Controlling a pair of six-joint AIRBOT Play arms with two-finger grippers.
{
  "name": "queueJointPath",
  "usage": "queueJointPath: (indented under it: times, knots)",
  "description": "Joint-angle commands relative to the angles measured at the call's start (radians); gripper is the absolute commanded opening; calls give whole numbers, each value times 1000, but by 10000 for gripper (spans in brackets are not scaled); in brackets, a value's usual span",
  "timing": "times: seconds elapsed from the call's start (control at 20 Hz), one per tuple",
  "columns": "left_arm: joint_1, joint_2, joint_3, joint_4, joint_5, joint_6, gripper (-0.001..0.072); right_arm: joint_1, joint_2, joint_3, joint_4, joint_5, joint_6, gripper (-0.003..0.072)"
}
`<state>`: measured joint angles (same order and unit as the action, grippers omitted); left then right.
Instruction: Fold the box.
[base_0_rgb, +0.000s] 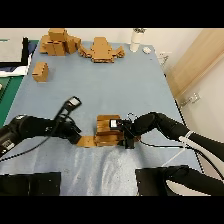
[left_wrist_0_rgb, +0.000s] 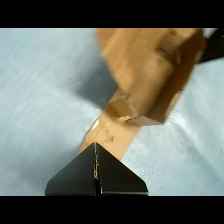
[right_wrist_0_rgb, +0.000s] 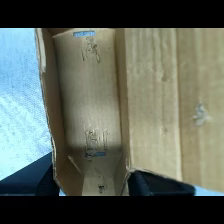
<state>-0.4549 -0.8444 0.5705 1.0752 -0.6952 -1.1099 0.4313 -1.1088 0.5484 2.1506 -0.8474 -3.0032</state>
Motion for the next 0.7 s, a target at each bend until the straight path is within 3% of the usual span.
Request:
queueJointPath:
  times: [0.0,0.1,0.25,0.45,0.65]
  knots:
    - [44,53,0,202,-163,-562,13,0,0,1,0,0,0,522]
    - [58,44,-2,200,-239,-622,12,0,0,1,0,0,0,522]
    - [57,42,-19,199,-243,-724,11,0,0,1,0,0,0,522]
    - [39,-23,-59,84,-200,-731,11,0,0,1,0,0,0,522]
    - [-58,-110,-73,21,-62,-739,10,0,0,1,0,0,0,521]
